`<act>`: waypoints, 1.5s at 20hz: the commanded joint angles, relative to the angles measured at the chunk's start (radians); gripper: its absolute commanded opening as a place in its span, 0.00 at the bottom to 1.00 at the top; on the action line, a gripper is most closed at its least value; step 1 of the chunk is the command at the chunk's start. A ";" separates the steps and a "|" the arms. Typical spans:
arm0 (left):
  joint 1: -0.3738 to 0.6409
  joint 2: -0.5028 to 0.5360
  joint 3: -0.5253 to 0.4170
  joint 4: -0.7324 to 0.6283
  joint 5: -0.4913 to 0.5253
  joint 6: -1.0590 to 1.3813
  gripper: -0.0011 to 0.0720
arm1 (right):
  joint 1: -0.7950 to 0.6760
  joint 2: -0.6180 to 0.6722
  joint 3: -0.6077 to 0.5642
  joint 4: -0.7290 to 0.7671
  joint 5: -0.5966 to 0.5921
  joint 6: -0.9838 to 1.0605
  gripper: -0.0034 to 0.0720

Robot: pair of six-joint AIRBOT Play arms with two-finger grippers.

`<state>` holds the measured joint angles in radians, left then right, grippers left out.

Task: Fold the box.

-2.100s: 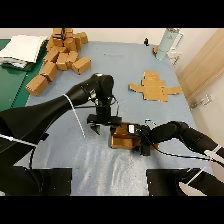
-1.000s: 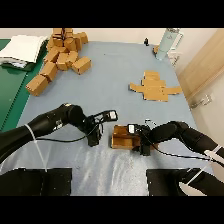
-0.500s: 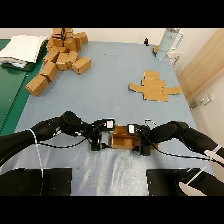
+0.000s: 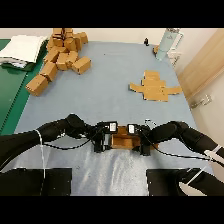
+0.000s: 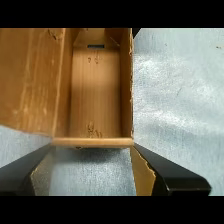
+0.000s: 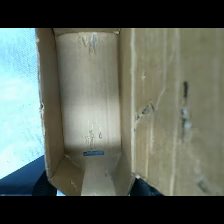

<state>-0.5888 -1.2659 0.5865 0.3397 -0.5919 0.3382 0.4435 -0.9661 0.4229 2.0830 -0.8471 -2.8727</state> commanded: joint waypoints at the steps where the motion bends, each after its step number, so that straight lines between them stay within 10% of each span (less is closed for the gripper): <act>1: -0.035 -0.006 0.003 -0.003 0.044 -0.019 0.96 | 0.000 0.000 0.000 0.000 0.000 0.000 0.71; 30: -0.083 0.000 0.010 0.075 0.089 -0.195 0.96 | 0.000 0.000 0.000 0.000 0.000 0.000 0.71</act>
